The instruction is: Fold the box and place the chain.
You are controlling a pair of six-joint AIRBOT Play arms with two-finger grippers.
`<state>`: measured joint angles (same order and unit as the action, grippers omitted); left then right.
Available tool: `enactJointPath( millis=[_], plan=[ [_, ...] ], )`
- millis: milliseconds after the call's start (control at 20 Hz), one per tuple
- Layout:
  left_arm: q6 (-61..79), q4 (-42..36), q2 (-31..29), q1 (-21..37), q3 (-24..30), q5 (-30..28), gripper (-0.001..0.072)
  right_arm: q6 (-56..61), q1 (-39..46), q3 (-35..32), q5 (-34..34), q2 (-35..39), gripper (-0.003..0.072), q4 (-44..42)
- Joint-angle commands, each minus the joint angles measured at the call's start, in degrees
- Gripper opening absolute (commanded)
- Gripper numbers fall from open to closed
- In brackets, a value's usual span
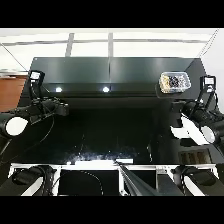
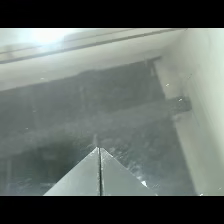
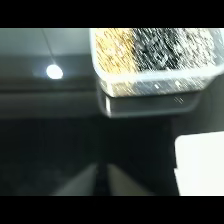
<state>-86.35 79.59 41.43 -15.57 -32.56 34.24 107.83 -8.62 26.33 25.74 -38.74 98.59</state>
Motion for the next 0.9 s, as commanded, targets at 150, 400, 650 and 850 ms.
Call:
enactJointPath(
  millis=[150, 400, 650, 850],
  plan=[
    [-0.94, -4.02, 0.50, -0.07, 0.02, -13.66, 0.0699, 0.74, 9.53, 5.92, 7.04, -3.58, 0.0699, 7.54],
    [-1.11, -3.61, 0.96, -0.07, 0.02, -13.55, 0.0713, 0.68, 44.28, 20.57, 15.43, -17.00, 0.0697, 6.36],
    [-1.11, -3.61, 0.96, -0.04, 0.02, -11.15, 0.0713, -12.52, 67.34, 33.27, 22.77, -32.81, 0.0697, -3.39],
    [-1.14, -4.04, 0.98, -0.07, 0.02, -11.37, 0.0712, -43.95, 78.55, 45.29, 37.92, -47.65, 0.0696, -36.72]
  ],
)
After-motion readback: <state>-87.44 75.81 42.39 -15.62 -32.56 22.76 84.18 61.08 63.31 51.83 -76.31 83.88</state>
